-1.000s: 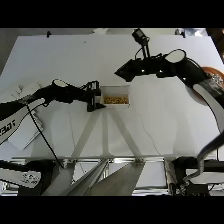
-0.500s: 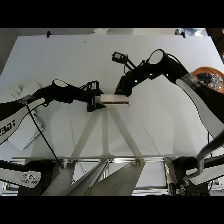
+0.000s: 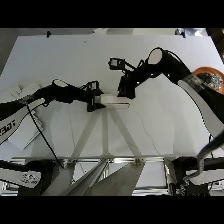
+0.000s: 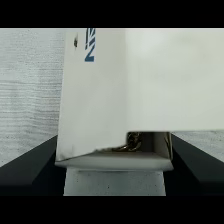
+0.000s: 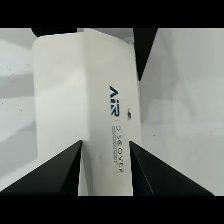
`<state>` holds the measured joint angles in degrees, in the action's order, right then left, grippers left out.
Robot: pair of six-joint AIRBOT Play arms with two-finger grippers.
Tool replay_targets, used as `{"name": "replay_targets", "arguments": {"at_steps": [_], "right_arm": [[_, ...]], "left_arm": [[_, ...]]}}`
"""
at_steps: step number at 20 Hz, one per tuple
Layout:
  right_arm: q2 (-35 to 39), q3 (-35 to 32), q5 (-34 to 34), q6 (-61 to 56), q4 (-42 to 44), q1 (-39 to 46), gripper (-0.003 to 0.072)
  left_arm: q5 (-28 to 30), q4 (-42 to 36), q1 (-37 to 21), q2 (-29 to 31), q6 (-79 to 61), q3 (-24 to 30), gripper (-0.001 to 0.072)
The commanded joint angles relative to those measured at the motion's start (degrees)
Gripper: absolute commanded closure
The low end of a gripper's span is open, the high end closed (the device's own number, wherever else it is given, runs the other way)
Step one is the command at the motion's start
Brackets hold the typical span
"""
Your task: Fold the box and place the chain.
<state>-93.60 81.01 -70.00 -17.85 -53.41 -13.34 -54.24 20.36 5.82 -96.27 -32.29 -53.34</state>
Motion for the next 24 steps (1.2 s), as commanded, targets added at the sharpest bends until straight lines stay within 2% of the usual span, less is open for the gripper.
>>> {"name": "replay_targets", "arguments": {"at_steps": [1, 7, 9, 13, 15, 16, 19, 24], "right_arm": [[0.3, 0.0, -1.4, 1.2, -0.6, -0.8, 0.0353], [0.3, 0.0, -0.5, 1.5, -3.9, -2.0, 0.0353], [0.3, 0.0, 0.9, 1.4, -7.3, -2.4, 0.0353], [0.3, -0.3, 5.3, 1.2, -8.3, -3.0, 0.0356], [0.3, -0.5, 5.8, 1.2, -8.5, -3.3, 0.0428], [0.3, -0.6, 5.7, 1.2, -8.7, -3.5, 0.0429], [0.3, -1.4, 5.0, 1.2, -9.6, -4.1, 0.0501], [0.3, -4.5, 4.5, 1.1, -9.6, -4.9, 0.0485]], "left_arm": [[0.0, 0.0, 0.0, 0.0, 0.0, 0.0, 0.0366], [0.0, 0.0, 0.0, 0.0, 0.0, 0.0, 0.0366], [0.0, 0.0, 0.0, 0.0, 0.0, 0.0, 0.0366], [0.0, 0.0, 0.0, 0.0, 0.0, 0.0, 0.0366], [0.0, 0.0, 0.0, 0.0, 0.0, 0.0, 0.0366], [0.0, 0.0, 0.0, 0.0, 0.0, 0.0, 0.0366], [0.0, 0.0, 0.0, 0.0, 0.0, 0.0, 0.0366], [0.0, 0.0, 0.0, 0.0, 0.0, 0.0, 0.0366]]}}
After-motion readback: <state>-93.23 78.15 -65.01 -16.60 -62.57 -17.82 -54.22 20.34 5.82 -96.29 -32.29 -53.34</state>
